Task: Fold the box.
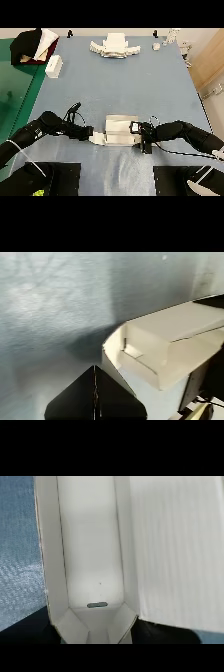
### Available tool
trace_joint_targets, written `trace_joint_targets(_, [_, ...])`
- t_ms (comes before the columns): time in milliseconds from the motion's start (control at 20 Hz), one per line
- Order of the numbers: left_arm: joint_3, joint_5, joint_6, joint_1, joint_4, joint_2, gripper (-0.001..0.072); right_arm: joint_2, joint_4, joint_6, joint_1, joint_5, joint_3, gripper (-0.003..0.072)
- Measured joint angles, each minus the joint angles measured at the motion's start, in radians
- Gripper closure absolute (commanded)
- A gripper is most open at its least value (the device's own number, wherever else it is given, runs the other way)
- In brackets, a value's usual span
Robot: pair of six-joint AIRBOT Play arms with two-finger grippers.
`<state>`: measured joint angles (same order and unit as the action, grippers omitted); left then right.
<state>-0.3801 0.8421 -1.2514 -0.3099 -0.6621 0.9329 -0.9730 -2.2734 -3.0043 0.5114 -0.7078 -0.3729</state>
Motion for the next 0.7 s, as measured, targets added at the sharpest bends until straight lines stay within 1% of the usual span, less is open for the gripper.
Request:
trace_joint_targets(150, [-0.021, -0.011, 0.006, -0.034, 0.047, 0.006, 0.0695, 0.0, 0.0, 0.0, 0.0, 0.0, 0.0, 0.017])
trace_joint_targets(400, [-0.051, 0.019, 0.01, -0.048, 0.073, 0.008, 0.0693, 0.0, 0.0, 0.0, 0.0, 0.0, 0.0, 0.017])
trace_joint_targets(450, [-0.053, 0.021, 0.009, -0.049, 0.076, 0.009, 0.0595, 0.0, 0.0, 0.0, 0.0, 0.0, 0.0, 0.017])
trace_joint_targets(500, [-0.056, 0.024, 0.01, -0.05, 0.078, 0.009, 0.0306, 0.0, 0.0, 0.0, 0.0, 0.0, 0.0, 0.017])
trace_joint_targets(550, [-0.058, 0.026, 0.01, -0.051, 0.08, 0.009, 0.0233, 0.0, 0.0, 0.0, 0.0, 0.0, 0.0, 0.0169])
trace_joint_targets(700, [-0.063, 0.031, 0.01, -0.052, 0.082, 0.009, 0.0239, 0.0, 0.0, 0.0, 0.0, 0.0, 0.0, 0.0169])
